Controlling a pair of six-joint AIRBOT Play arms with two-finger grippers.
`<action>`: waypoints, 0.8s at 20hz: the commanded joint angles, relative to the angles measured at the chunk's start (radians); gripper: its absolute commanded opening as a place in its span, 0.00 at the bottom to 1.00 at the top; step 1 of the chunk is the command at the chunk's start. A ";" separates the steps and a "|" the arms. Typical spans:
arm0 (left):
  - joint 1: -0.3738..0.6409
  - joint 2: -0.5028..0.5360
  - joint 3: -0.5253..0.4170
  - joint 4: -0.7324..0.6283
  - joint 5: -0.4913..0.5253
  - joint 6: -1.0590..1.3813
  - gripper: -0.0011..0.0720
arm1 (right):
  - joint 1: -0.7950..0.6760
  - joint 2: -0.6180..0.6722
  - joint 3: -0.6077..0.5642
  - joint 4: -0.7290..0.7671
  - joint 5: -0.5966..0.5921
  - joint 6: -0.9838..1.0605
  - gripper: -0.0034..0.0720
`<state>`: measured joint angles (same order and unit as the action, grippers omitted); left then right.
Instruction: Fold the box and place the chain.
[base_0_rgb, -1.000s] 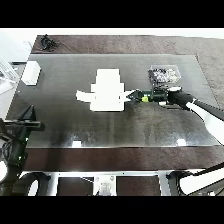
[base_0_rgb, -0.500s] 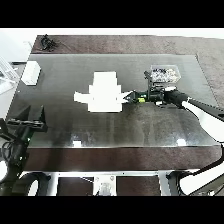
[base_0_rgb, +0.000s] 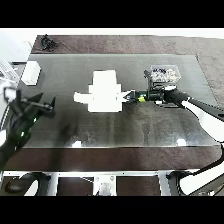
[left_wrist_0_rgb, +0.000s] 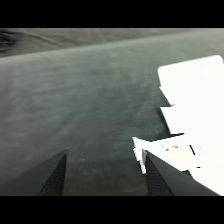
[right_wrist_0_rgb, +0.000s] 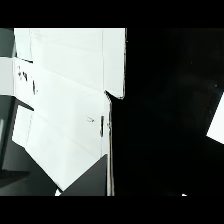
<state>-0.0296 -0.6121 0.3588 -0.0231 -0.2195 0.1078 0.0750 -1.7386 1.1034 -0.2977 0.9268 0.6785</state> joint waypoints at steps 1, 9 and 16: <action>0.000 -0.319 0.226 0.019 -0.149 0.068 0.75 | 0.001 0.000 0.003 -0.002 0.000 -0.001 0.05; 0.000 -0.785 0.674 0.341 -0.437 -0.190 0.75 | 0.000 -0.002 0.003 -0.014 -0.003 -0.001 0.05; 0.079 -1.090 1.085 0.597 -0.779 -0.536 0.75 | -0.002 -0.002 0.003 -0.013 -0.003 -0.001 0.05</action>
<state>0.0154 -1.5845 1.2907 0.4892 -0.8310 -0.2829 0.0750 -1.7405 1.1061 -0.3111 0.9234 0.6773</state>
